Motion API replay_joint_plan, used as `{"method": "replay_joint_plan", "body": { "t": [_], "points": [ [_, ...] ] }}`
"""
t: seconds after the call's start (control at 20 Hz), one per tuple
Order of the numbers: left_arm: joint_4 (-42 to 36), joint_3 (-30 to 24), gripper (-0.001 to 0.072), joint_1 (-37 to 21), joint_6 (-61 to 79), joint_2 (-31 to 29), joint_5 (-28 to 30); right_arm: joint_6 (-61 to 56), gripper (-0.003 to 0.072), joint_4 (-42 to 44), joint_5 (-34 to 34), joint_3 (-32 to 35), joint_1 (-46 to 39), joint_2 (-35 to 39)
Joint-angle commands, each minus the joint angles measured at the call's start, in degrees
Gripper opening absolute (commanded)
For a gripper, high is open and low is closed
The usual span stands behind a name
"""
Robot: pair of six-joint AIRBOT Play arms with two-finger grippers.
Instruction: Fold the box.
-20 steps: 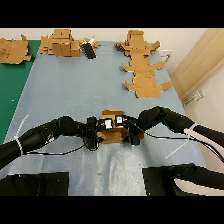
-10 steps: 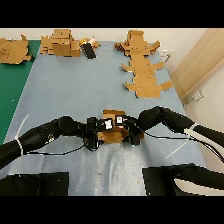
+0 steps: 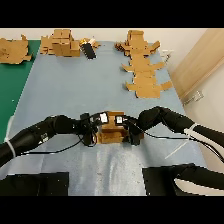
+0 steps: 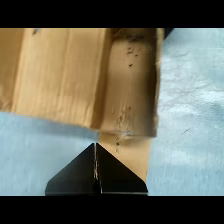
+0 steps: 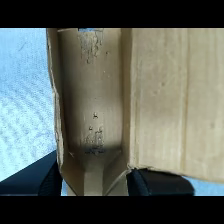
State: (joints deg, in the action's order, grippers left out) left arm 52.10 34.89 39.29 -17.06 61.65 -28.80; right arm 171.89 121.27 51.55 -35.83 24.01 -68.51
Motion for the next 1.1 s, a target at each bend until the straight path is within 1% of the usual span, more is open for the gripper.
{"method": "replay_joint_plan", "body": {
  "t": [0.0,0.1,0.15,0.2,0.25,0.3,0.35,0.45,0.55,0.6,0.7,0.8,0.9,1.05],
  "points": [
    [6.3,0.0,0.0012,-3.6,-14.4,-4.5,-3.8,0.0,0.0452,0.0,0.0,0.0,0.0,0.0],
    [7.2,0.0,0.0012,-6.6,-21.3,-8.5,-5.9,0.0,0.0452,0.0,0.0,0.0,0.0,0.0],
    [9.5,0.0,0.0012,-8.4,-25.7,-10.4,-6.9,0.0,0.0452,0.0,0.0,0.0,0.0,0.0],
    [12.7,0.0,0.0012,-10.3,-32.2,-11.8,-7.3,0.0,0.0452,0.0,0.0,0.0,0.0,0.0],
    [15.5,0.0,0.0012,-13.1,-42.8,-12.5,-7.6,0.0,0.0452,0.0,0.0,0.0,0.0,0.0],
    [16.3,0.0,0.0013,-16.1,-52.5,-12.5,-9.2,0.0,0.0452,0.0,0.0,0.0,0.0,0.0],
    [15.6,0.0,0.0012,-19.2,-59.3,-11.8,-12.6,0.0,0.0452,0.0,0.0,0.0,0.0,0.0],
    [12.2,0.0,0.0012,-22.4,-62.1,-9.7,-19.5,0.0,0.0452,0.0,0.0,0.0,0.0,0.0],
    [7.4,0.0,0.0012,-22.3,-62.1,-6.5,-23.7,0.0,0.0452,0.0,0.0,0.0,0.0,0.0],
    [4.9,0.0,0.0012,-21.6,-62.1,-4.8,-24.3,0.0,0.0452,0.0,0.0,0.0,0.0,0.0],
    [1.9,-0.1,0.0012,-19.3,-62.7,-1.5,-23.1,0.0,0.0452,0.1,0.0,0.0,0.0,0.0],
    [1.9,-0.1,0.0012,-16.8,-65.2,1.1,-20.7,0.0,0.0452,0.2,0.0,0.0,0.0,0.0],
    [1.7,-0.1,0.0012,-14.7,-67.0,2.5,-19.0,0.0,0.0452,0.4,0.0,0.0,0.0,0.0],
    [1.4,-0.1,0.0012,-11.0,-68.7,2.9,-17.2,0.0,0.0452,0.9,0.0,0.0,0.0,0.0]
  ]
}}
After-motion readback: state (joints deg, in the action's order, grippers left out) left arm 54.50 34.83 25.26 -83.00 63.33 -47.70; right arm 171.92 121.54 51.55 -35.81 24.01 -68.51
